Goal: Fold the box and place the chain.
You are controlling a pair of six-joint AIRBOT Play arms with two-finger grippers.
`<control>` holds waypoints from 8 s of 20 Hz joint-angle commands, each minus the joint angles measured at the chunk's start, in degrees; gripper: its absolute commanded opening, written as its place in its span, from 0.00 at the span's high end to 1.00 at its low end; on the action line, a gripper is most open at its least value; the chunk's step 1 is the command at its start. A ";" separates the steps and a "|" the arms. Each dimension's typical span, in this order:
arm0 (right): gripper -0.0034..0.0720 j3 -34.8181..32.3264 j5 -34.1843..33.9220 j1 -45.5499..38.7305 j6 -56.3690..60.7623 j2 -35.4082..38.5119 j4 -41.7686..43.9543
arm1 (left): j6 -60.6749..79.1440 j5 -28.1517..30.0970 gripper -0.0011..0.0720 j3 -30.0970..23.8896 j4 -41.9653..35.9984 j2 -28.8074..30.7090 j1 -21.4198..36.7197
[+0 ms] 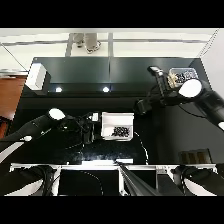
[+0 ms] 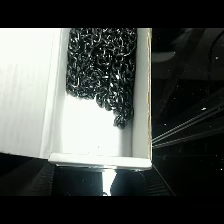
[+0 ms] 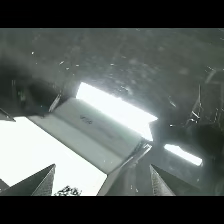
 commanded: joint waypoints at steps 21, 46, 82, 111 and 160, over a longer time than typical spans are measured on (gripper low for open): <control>0.01 -1.97 5.35 10.54 -46.77 -4.39 6.58 | 0.00 0.09 0.50 0.00 0.04 -0.04 -0.04; 0.47 -1.53 2.80 14.03 -39.15 -1.29 -1.75 | 0.00 0.09 0.50 0.00 0.04 -0.04 -0.04; 0.60 -3.69 2.12 15.72 -38.95 -1.49 -0.33 | 0.00 0.09 0.50 0.00 0.04 -0.04 -0.07; 0.94 -5.09 13.20 4.20 -9.66 6.34 5.53 | 0.00 0.09 0.50 0.00 0.04 -0.04 -0.04; 0.94 -8.09 11.17 -20.68 -8.52 13.81 24.74 | -38.05 1.07 0.02 15.96 14.78 0.00 -14.71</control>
